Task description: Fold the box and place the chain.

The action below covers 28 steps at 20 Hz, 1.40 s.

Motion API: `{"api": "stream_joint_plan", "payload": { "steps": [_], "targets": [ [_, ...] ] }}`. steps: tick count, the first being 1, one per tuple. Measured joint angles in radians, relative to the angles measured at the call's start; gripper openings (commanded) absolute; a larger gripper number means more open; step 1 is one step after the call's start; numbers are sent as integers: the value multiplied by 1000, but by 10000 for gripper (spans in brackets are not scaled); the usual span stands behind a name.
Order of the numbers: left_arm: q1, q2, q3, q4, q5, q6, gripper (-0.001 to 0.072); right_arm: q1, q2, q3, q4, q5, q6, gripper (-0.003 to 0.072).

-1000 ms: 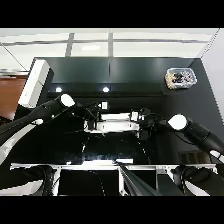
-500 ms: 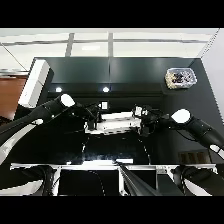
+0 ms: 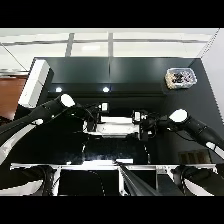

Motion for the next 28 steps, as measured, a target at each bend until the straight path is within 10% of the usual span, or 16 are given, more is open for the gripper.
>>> {"api": "stream_joint_plan", "payload": {
  "steps": [25,28],
  "targets": [
    [-19,0,-1,-26,-28,-90,28,27,-93,-21,-67,-65,8,716],
    [-22,0,-1,-24,-25,-90,28,30,-93,-21,-70,-71,12,600]
  ]
}}
